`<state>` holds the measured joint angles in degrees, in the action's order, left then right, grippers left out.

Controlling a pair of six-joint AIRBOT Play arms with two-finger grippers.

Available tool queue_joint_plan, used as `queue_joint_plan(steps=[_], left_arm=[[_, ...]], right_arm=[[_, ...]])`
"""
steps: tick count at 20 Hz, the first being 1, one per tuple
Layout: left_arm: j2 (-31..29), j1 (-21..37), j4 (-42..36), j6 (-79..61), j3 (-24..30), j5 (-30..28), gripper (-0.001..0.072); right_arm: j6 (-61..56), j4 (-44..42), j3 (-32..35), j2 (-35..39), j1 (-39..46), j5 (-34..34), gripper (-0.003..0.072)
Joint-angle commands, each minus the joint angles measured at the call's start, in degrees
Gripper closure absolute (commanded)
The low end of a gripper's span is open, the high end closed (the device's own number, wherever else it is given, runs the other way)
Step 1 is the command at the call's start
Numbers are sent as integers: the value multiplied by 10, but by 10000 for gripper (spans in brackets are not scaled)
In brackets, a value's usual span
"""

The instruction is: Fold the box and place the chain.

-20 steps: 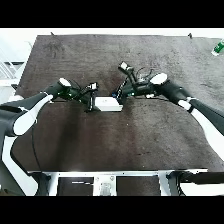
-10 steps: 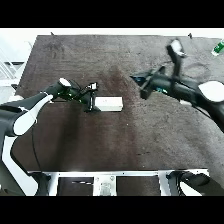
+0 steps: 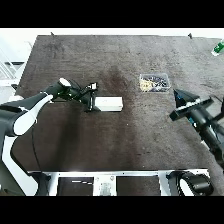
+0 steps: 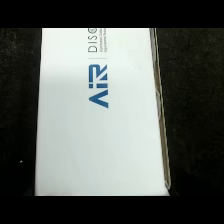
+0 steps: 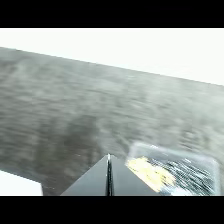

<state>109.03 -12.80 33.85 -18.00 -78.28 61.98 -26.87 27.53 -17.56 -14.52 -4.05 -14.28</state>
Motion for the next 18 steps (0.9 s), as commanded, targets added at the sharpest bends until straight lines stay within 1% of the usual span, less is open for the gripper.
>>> queue_joint_plan(steps=[1,5,11,15,17,18], left_arm=[[0,0,0,0,0,0,244],[0,0,0,0,0,0,244],[0,0,-11,0,0,0,245],[0,-1,-41,0,0,-9,248],[-2,0,-50,-2,0,-8,682],[-2,0,-60,-2,-3,-19,688]], right_arm=[[-2,1,76,73,30,29,678],[-1,1,95,75,35,29,678],[-2,1,97,75,35,29,677],[-2,1,97,75,35,29,678],[-1,1,97,75,35,29,678],[-2,1,97,75,35,29,677]])
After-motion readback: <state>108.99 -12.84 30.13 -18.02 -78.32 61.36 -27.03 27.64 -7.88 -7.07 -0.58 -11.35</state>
